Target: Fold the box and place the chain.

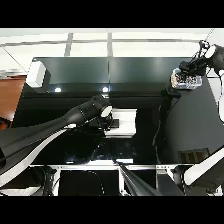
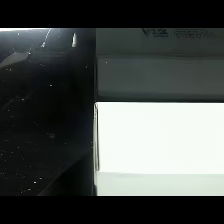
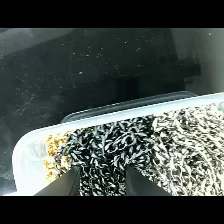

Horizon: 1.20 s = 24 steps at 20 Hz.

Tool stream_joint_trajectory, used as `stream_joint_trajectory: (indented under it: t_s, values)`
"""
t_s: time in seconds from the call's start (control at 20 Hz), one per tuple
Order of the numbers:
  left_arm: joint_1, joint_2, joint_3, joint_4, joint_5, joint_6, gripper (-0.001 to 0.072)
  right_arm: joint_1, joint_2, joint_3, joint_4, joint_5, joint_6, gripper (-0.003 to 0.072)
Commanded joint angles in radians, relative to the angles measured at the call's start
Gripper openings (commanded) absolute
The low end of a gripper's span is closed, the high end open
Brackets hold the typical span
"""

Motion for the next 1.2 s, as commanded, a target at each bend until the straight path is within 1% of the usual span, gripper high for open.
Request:
stream_joint_trajectory:
  t_s: [0.0,0.15,0.25,0.4,0.6,0.8,1.0,1.15]
  values:
    - [0.000,0.000,0.001,0.000,0.000,0.000,0.0029,-0.003,-0.010,0.004,-0.011,-0.008,0.004,0.0336]
    - [0.000,0.000,0.001,0.000,0.000,0.000,0.0029,-0.002,-0.039,0.004,-0.007,-0.012,0.005,0.0335]
    - [0.000,0.000,0.001,0.000,0.000,0.000,0.0029,-0.003,-0.044,0.005,-0.008,-0.013,0.004,0.0010]
    - [0.000,0.000,0.001,0.000,0.001,0.000,0.0029,-0.003,-0.013,0.039,-0.012,0.021,-0.016,0.0013]
    - [0.000,0.000,0.001,0.000,0.001,0.000,0.0029,-0.003,0.097,0.042,-0.019,0.060,-0.073,0.0014]
    - [0.000,0.000,0.001,0.000,0.000,0.000,0.0029,-0.003,0.208,0.042,-0.018,0.066,-0.106,0.0014]
    - [0.000,0.000,0.001,0.000,0.000,0.000,0.0029,-0.002,0.344,0.043,0.062,0.114,-0.195,0.0014]
    - [0.000,0.000,0.001,0.000,0.001,0.000,0.0029,0.000,0.455,0.043,0.099,0.142,-0.208,0.0014]
